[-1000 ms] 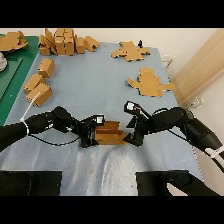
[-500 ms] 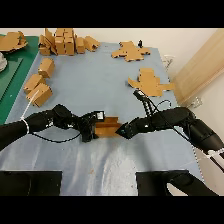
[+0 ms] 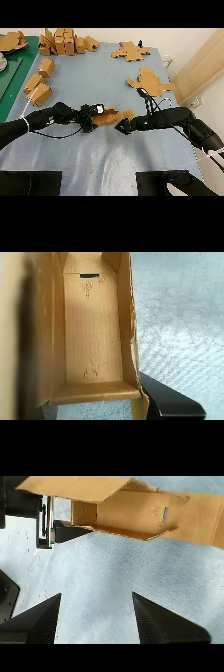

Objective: Fold the box.

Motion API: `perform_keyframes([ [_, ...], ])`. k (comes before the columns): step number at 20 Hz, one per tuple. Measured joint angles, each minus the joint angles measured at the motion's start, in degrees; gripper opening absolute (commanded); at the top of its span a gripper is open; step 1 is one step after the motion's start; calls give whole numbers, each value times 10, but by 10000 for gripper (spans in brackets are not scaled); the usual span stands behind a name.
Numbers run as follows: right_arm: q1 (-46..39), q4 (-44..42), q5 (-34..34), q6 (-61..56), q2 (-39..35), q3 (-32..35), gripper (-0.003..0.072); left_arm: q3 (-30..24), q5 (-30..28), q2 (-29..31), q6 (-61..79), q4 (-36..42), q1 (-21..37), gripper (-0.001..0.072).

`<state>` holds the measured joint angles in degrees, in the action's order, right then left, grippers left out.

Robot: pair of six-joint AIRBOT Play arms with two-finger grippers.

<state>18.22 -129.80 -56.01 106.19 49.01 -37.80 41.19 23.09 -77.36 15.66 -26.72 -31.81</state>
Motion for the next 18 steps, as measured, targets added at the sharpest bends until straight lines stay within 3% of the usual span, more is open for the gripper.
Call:
perform_keyframes([
  [4,0,1,3,-7,0,0,698,1,38,0,-33,-8,2,380],
  [11,0,18,24,-13,0,0,698,1,248,32,-42,-57,58,380],
  [15,0,27,47,-14,0,0,698,-12,292,37,-20,-66,78,380],
  [18,0,34,56,-14,0,0,698,-25,292,38,-6,-68,82,380],
])
